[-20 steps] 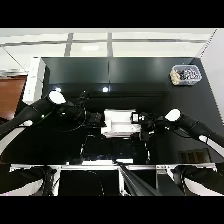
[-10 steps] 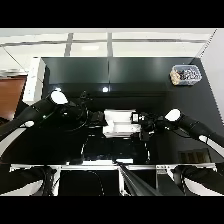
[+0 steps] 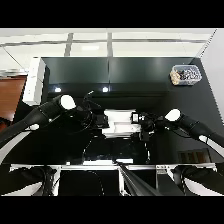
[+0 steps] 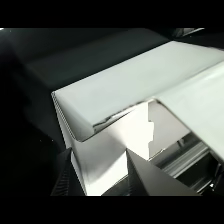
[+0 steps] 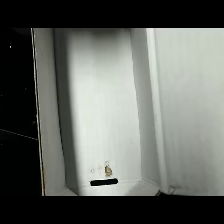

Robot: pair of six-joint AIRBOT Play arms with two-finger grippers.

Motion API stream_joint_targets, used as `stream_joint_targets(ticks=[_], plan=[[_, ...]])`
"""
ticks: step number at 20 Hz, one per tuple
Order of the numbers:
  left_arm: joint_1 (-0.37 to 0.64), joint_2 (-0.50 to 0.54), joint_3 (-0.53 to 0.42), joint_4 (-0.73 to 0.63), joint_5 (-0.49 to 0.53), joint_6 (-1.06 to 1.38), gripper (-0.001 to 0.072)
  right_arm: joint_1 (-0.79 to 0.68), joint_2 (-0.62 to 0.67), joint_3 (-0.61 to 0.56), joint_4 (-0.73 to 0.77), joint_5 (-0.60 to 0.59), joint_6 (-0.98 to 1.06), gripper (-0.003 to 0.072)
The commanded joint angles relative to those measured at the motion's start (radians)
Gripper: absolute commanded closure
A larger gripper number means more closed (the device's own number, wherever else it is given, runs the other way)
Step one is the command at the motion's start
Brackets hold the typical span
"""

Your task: Fold the box and place the chain.

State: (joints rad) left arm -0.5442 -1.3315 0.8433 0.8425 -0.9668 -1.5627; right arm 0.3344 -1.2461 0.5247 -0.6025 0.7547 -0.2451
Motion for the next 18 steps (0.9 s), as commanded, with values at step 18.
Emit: stream_joint_targets(ticks=[18], plan=[[-0.128, -0.003, 0.04, 0.354, 0.019, -0.426, 0.0358, 0.0, 0.0, 0.0, 0.0, 0.0, 0.001, 0.0552]])
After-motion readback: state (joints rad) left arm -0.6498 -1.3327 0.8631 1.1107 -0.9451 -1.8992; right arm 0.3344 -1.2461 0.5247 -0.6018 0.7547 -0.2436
